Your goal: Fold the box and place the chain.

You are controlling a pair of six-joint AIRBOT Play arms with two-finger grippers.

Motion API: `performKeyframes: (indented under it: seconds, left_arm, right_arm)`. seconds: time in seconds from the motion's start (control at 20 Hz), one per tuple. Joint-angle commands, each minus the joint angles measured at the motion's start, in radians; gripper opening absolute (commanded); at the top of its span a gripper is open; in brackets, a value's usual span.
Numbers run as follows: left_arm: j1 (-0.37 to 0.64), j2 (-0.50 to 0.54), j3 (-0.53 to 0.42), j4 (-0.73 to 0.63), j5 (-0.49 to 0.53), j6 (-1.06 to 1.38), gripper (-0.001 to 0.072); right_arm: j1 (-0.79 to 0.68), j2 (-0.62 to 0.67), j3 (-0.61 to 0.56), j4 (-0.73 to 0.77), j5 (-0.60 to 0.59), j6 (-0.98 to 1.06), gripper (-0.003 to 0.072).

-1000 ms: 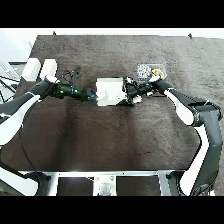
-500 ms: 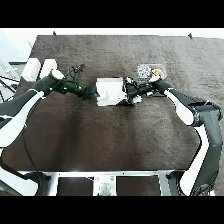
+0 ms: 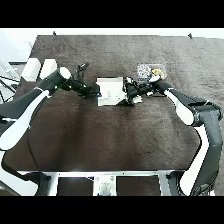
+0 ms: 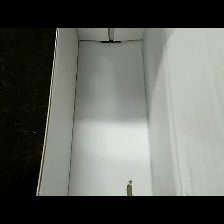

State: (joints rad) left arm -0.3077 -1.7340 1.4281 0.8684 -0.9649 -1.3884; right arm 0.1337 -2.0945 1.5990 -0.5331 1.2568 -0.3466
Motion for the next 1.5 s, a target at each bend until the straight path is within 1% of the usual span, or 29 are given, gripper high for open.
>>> performKeyframes:
  seconds: [0.0, 0.1, 0.15, 0.4, 0.6, 0.7, 0.8, 0.95, 1.1, 1.2, 1.35, 1.45]
  left_arm:
    - [-0.026, 0.0, 0.042, 0.127, -0.006, -0.114, 0.0336]
    - [-0.043, -0.002, 0.066, 0.219, -0.031, -0.22, 0.0337]
    - [-0.047, -0.006, 0.075, 0.227, -0.045, -0.3, 0.0337]
    - [-0.056, -0.006, 0.076, 0.227, -0.048, -0.314, 0.0336]
    - [-0.076, -0.01, 0.08, 0.264, -0.047, -0.359, 0.0337]
    - [-0.088, -0.025, 0.106, 0.284, -0.061, -0.369, 0.0337]
    - [-0.098, -0.051, 0.146, 0.312, -0.108, -0.395, 0.0337]
    - [-0.11, -0.089, 0.213, 0.391, -0.181, -0.455, 0.0337]
    - [-0.133, -0.122, 0.277, 0.463, -0.227, -0.501, 0.0337]
    - [-0.152, -0.16, 0.339, 0.518, -0.267, -0.531, 0.0337]
    - [-0.159, -0.239, 0.444, 0.526, -0.364, -0.548, 0.0337]
    - [-0.17, -0.267, 0.494, 0.546, -0.411, -0.576, 0.0337]
  right_arm:
    - [0.0, 0.001, 0.0, 0.001, 0.0, -0.002, 0.0571]
    - [0.0, 0.001, 0.0, 0.0, 0.0, -0.002, 0.0571]
    - [0.0, 0.001, 0.0, 0.0, 0.0, -0.002, 0.0571]
    - [0.0, 0.001, 0.0, 0.0, 0.0, -0.002, 0.0571]
    - [0.0, 0.001, 0.0, 0.0, 0.0, -0.002, 0.0571]
    - [0.0, 0.001, 0.0, 0.0, 0.0, -0.002, 0.0571]
    - [0.0, 0.001, 0.0, 0.0, 0.0, -0.002, 0.0571]
    - [0.0, 0.001, 0.0, 0.0, 0.0, -0.002, 0.0571]
    - [0.0, 0.001, 0.0, 0.0, 0.0, -0.002, 0.0571]
    - [0.0, 0.001, 0.0, 0.001, 0.0, -0.002, 0.0571]
    - [0.0, 0.001, 0.0, 0.0, 0.0, -0.002, 0.0571]
    - [0.0, 0.001, 0.0, 0.0, 0.0, -0.002, 0.0571]
